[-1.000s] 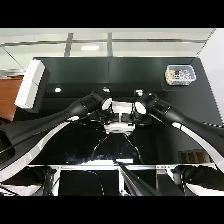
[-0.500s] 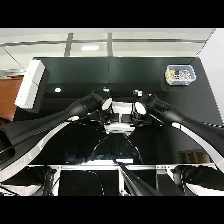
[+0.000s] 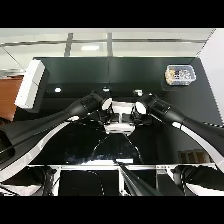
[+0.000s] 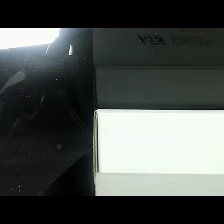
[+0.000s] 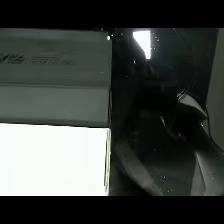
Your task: Fold the box and place the chain.
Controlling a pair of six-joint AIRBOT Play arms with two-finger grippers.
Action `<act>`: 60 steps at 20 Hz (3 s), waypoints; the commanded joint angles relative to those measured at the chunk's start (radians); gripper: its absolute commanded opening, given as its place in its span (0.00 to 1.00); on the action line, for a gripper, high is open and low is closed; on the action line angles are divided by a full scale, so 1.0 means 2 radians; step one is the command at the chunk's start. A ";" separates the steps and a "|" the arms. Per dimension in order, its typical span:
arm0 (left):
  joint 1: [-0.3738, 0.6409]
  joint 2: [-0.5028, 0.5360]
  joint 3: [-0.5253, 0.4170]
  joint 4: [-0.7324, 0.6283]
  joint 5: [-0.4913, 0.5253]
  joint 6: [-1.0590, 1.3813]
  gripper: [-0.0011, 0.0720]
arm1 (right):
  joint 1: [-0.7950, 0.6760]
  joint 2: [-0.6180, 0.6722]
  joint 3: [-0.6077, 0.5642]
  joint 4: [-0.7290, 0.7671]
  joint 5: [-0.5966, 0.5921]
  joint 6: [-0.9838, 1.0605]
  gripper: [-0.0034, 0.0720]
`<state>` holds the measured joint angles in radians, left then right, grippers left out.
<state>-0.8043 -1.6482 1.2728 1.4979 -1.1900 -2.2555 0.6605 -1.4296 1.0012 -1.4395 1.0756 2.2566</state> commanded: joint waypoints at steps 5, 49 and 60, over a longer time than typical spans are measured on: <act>0.000 0.000 0.001 0.000 0.000 0.000 0.05 | -0.012 0.097 0.030 -0.034 0.041 -0.067 0.50; 0.000 0.000 0.001 0.000 0.000 0.000 0.05 | -0.440 -0.314 0.527 -0.071 0.056 -0.185 0.06; 0.000 0.000 0.001 0.000 0.000 0.000 0.05 | -0.437 -0.035 0.527 0.049 0.073 -0.378 0.06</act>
<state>-0.8043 -1.6482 1.2728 1.4982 -1.1900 -2.2559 -0.2188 -1.6375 2.0552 -1.4708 1.2118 1.5970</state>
